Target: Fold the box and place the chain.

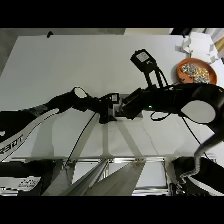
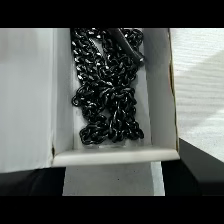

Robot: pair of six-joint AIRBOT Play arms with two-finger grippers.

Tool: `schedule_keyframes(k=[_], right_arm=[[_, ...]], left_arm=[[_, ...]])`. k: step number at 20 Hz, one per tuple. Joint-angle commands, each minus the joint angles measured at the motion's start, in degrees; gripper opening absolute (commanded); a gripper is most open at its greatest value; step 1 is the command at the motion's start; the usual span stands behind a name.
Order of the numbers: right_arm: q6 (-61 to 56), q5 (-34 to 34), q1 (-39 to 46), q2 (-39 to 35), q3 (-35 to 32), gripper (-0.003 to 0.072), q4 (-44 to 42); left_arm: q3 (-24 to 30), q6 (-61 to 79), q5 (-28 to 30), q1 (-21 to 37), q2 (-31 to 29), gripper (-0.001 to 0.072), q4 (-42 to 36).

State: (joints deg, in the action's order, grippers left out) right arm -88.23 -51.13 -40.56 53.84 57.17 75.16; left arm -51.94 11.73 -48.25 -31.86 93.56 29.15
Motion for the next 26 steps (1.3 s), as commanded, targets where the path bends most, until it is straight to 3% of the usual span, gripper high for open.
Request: schedule_keyframes(k=[1,9,12,15,20,23,26], right_arm=[[-0.22,2.27,-1.16,3.13,-0.48,0.0011,-0.11],[-0.39,2.32,-0.72,16.20,-1.16,0.0016,2.43],[-2.23,1.66,0.94,18.05,-1.16,0.0240,2.40],[-2.12,-0.57,3.15,16.35,-1.14,0.0240,2.40],[0.68,-3.80,9.05,7.28,-1.14,0.0239,2.47],[3.37,-6.67,15.13,2.97,-1.14,0.0238,2.71],[3.48,-8.28,23.02,3.43,-1.16,0.0239,3.91]], left_arm=[[0.02,0.02,0.00,0.02,-0.02,0.0207,0.02],[0.02,0.02,0.02,0.04,-0.02,0.0207,0.02],[0.02,0.02,0.00,0.02,-0.02,0.0207,0.02],[0.02,0.02,0.02,0.02,-0.02,0.0207,0.02],[0.02,0.02,0.02,0.04,-0.02,0.0207,0.00],[0.02,0.02,0.00,0.02,-0.02,0.0207,0.02],[0.02,0.02,0.02,0.04,-0.02,0.0207,0.02]])
